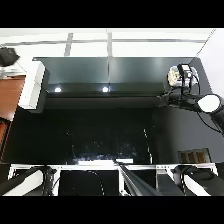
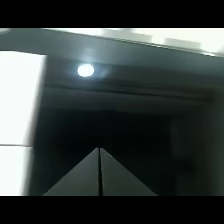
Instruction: Fold the box and place the chain.
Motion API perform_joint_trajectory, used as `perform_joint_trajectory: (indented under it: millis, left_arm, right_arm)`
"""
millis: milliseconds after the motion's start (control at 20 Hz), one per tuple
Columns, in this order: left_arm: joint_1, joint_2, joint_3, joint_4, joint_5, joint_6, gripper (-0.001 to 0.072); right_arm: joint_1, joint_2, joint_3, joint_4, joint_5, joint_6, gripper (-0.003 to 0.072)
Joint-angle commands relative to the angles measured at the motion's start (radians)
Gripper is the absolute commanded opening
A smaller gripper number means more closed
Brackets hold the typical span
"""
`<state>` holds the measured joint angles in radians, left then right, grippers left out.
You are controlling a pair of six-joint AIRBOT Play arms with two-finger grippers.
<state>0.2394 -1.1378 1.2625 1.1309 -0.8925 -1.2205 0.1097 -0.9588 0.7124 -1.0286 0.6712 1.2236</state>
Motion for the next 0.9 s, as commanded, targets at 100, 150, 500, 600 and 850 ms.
perform_joint_trajectory:
  millis: [100, 150, 500, 600, 850]
  left_arm:
    - [-0.313, 0.377, -0.546, 0.278, 0.331, -0.181, 0.0024]
    - [-0.332, 0.425, -0.630, 0.276, 0.363, -0.181, 0.0025]
    - [-0.339, 0.502, -0.746, 0.245, 0.391, -0.182, 0.0026]
    - [-0.339, 0.502, -0.746, 0.245, 0.392, -0.182, 0.0026]
    - [-0.339, 0.502, -0.746, 0.245, 0.392, -0.182, 0.0027]
  right_arm:
    - [0.021, 0.000, 0.001, -0.026, -0.054, -0.001, 0.0012]
    - [0.021, 0.000, 0.001, -0.026, -0.054, -0.001, 0.0012]
    - [0.021, 0.000, 0.001, -0.026, -0.054, -0.001, 0.0012]
    - [0.021, 0.000, 0.001, -0.026, -0.054, -0.001, 0.0012]
    - [0.021, 0.000, 0.001, -0.026, -0.054, -0.001, 0.0012]
